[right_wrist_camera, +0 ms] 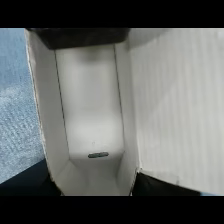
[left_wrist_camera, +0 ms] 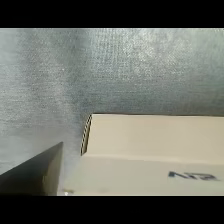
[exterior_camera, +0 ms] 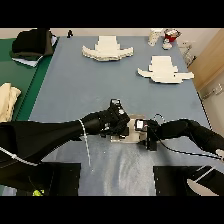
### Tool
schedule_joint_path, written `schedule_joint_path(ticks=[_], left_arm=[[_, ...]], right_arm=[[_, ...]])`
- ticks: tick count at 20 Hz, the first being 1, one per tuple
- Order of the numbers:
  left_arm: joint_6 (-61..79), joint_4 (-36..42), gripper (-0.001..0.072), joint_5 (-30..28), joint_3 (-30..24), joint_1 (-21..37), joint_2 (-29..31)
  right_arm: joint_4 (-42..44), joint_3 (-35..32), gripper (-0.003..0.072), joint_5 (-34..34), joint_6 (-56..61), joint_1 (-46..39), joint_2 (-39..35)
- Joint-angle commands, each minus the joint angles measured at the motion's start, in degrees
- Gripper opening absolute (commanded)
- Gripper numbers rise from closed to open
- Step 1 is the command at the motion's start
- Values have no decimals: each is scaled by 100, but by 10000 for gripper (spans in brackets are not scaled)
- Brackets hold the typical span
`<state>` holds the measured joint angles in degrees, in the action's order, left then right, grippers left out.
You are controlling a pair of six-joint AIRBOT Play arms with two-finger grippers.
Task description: Fold the box.
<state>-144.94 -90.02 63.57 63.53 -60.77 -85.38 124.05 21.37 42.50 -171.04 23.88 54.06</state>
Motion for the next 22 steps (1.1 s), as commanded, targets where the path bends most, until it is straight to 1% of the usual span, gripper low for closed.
schedule_joint_path(ticks=[1,2,5,6,12,13,14,15,22], left_arm=[[39,-24,251,0,4,2,-4],[136,-26,99,-15,4,2,-4],[144,-24,102,4,4,2,-4],[138,-24,19,9,4,2,-4],[155,-24,16,-4,4,2,-2],[157,-24,158,-7,4,2,-2],[140,-24,409,-4,4,2,-2],[129,-24,459,-2,4,4,-2],[155,-22,459,9,4,2,-2]], right_arm=[[2,0,508,0,2,4,2],[2,-2,509,0,2,4,2],[2,-2,508,0,2,4,2],[2,0,508,-2,2,4,2],[2,-2,508,0,2,4,2],[2,0,508,0,2,4,2],[2,0,508,0,4,4,2],[2,-2,508,0,2,4,2],[2,0,508,0,2,4,2]])
